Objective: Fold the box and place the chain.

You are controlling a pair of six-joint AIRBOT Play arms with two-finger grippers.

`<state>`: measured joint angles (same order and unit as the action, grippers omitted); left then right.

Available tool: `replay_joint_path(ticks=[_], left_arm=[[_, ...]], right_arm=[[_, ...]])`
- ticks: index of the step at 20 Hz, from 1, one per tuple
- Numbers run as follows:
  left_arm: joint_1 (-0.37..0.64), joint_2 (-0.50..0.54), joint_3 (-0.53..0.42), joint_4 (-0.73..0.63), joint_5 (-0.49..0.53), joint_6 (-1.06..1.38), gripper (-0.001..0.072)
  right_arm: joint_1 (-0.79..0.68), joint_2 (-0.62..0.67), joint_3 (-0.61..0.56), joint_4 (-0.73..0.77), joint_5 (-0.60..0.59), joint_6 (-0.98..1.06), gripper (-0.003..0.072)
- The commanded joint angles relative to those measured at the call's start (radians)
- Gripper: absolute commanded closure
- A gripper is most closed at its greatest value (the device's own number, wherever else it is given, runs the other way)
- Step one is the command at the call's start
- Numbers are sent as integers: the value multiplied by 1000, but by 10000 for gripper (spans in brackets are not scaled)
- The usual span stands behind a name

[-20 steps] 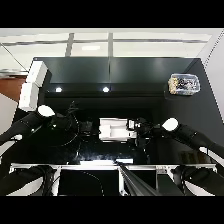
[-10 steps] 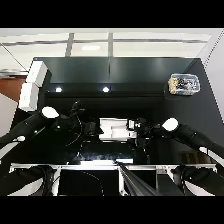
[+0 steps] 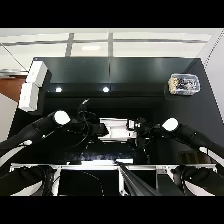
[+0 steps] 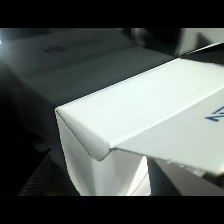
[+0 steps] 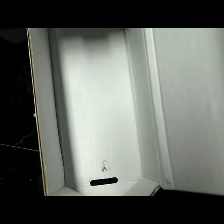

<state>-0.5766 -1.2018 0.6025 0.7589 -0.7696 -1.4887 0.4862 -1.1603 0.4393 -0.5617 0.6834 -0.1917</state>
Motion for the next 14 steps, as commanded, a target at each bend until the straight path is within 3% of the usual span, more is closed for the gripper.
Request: replay_joint_path(ticks=[1,4,6,8,10,12,14], left_arm=[[-106,0,85,390,24,-393,47],[-203,-8,146,577,-12,-621,49],[-245,-23,172,622,-55,-686,190],[-262,-29,183,632,-83,-729,236],[-270,-29,188,660,-110,-791,353],[-275,-30,199,699,-150,-823,428],[-289,-38,221,727,-184,-838,437]], right_arm=[[1,-1,0,0,0,0,172],[1,-1,0,1,0,0,172],[1,-1,0,0,0,0,172],[1,-1,0,0,0,0,172],[1,-1,0,0,0,0,172],[1,-1,0,0,0,0,172],[1,-1,0,0,0,0,172]])
